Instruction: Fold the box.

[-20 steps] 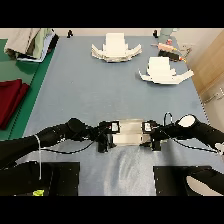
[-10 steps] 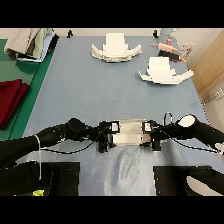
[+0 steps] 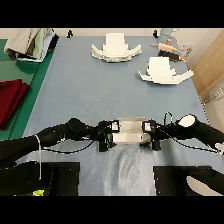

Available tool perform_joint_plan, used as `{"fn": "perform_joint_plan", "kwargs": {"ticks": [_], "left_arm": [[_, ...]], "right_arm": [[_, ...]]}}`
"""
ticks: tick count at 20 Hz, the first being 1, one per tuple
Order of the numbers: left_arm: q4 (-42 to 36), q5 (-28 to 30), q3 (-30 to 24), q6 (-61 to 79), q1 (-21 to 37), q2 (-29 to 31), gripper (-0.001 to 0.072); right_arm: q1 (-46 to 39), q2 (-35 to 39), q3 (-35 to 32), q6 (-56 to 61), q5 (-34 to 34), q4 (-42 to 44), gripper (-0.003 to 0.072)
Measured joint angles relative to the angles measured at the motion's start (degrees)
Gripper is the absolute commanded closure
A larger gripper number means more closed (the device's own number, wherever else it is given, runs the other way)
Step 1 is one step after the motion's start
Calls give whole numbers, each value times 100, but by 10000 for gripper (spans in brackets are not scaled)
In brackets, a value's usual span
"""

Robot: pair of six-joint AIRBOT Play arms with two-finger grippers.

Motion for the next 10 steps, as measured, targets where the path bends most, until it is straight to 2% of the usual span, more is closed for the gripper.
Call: {"fn": "perform_joint_plan", "kwargs": {"ticks": [5,10], "left_arm": [[13,-48,2,-7,2,0,287],[15,-79,2,2,2,0,287]], "right_arm": [[2,146,-9,214,92,94,-26],[-68,763,-4,743,568,-31,-27]]}}
